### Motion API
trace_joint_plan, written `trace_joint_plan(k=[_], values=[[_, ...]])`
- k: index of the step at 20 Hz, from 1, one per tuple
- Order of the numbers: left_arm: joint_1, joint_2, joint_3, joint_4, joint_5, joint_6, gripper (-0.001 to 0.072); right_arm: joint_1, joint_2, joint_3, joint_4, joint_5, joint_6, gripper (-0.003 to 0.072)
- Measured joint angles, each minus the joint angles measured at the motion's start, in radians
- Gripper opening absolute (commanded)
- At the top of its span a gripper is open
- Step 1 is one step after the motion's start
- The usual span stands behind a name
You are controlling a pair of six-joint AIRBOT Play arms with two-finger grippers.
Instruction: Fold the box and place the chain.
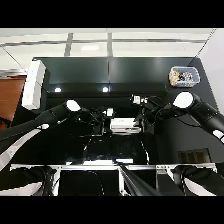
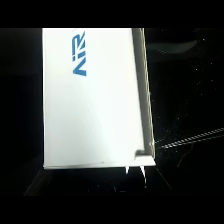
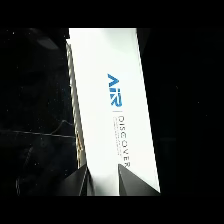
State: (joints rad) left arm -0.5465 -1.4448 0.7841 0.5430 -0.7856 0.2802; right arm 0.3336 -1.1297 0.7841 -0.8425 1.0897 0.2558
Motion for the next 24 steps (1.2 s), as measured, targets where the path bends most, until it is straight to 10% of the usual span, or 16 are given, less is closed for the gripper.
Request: trace_joint_plan(k=[24], values=[[0.000,0.000,0.000,0.000,0.000,0.000,0.0419,0.000,-0.013,-0.016,-0.005,0.026,0.009,0.0279]])
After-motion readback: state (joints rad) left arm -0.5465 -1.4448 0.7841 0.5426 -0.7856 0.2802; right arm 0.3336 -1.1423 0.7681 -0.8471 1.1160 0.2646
